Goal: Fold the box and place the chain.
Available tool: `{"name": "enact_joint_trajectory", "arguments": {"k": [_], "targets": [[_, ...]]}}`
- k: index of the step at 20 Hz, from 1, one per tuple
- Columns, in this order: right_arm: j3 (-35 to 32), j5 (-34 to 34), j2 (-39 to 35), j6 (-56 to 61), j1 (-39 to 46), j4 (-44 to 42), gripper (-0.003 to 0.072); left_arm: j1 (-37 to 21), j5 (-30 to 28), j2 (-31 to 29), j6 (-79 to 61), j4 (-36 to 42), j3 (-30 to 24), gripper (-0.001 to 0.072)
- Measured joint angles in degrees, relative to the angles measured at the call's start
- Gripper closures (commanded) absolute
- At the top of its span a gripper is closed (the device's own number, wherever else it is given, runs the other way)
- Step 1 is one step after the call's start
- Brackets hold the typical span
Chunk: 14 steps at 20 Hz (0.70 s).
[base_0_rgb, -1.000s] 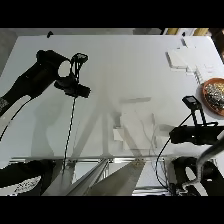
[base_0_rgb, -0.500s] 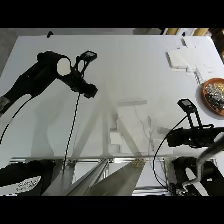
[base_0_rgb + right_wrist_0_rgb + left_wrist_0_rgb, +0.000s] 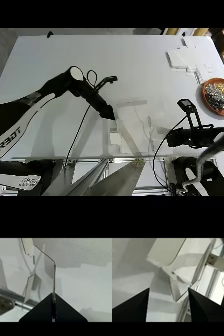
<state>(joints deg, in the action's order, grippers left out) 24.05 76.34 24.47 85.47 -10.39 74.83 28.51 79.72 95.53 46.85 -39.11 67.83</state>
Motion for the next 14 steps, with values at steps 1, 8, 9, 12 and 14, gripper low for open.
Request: {"name": "enact_joint_trajectory", "arguments": {"k": [1, 8, 9, 12, 14], "targets": [[0.0, 0.0, 0.0, 0.0, 0.0, 0.0, 0.0668, 0.5, 0.1, 1.4, -1.9, 1.8, -0.2, 0.0177], [0.0, 0.0, 0.0, 0.0, 0.0, 0.0, 0.0668, 3.2, -4.7, 7.2, -8.5, 8.8, -0.5, 0.0179], [0.0, 0.0, 0.0, 0.0, 0.0, 0.0, 0.0668, 3.3, -5.4, 7.4, -9.0, 9.2, -0.5, 0.0182], [0.0, 0.0, 0.0, 0.0, 0.0, 0.0, 0.0668, 3.7, -7.0, 7.9, -10.4, 9.8, -0.5, 0.0353], [0.0, 0.0, 0.0, 0.0, 0.0, 0.0, 0.0668, 4.1, -7.9, 8.1, -11.7, 10.2, -0.5, 0.0534]]}}
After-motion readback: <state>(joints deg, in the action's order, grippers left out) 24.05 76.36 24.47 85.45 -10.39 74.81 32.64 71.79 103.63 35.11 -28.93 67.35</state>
